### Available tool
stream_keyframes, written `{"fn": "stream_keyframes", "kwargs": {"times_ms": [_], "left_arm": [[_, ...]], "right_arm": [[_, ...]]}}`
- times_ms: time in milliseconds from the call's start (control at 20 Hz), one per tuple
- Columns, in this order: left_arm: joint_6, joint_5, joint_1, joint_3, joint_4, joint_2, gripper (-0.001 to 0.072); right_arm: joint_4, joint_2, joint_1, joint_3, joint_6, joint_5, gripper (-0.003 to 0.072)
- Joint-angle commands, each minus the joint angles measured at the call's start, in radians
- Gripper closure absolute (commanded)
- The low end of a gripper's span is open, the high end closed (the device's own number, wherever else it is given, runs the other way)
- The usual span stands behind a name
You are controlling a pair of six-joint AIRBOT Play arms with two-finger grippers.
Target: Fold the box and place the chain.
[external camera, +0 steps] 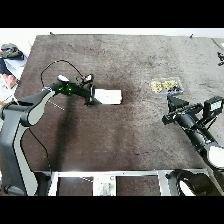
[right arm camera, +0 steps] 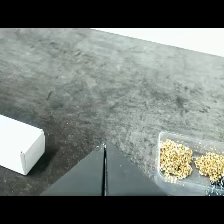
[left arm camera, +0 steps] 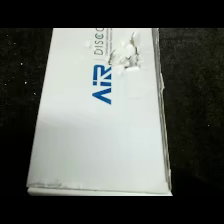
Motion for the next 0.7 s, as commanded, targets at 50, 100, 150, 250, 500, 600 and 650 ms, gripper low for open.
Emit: {"fn": "stream_keyframes", "kwargs": {"times_ms": [50,100,150,250,500,600,650], "left_arm": [[0.000,0.001,-0.001,0.000,-0.023,0.000,0.0182],[-0.006,0.000,0.000,0.000,-0.028,0.000,0.0184],[-0.028,0.000,0.000,0.000,-0.035,0.000,0.0327],[-0.034,-0.006,0.000,0.002,-0.040,0.006,0.0697],[-0.101,-0.042,0.000,0.055,-0.078,0.051,0.0699],[-0.132,0.000,0.012,0.081,-0.079,0.115,0.0700],[-0.143,0.047,0.026,0.084,-0.079,0.156,0.0700]], "right_arm": [[-0.002,0.019,0.000,-0.019,0.000,-0.019,0.0700],[-0.002,0.019,0.000,-0.019,0.000,-0.020,0.0701],[-0.002,0.019,0.000,-0.019,0.000,-0.019,0.0700],[-0.002,0.019,0.000,-0.019,0.000,-0.020,0.0700],[-0.002,0.019,0.000,-0.019,0.000,-0.020,0.0700],[-0.003,0.019,0.000,-0.019,0.000,-0.020,0.0700],[-0.003,0.019,0.000,-0.019,0.000,-0.020,0.0700]]}}
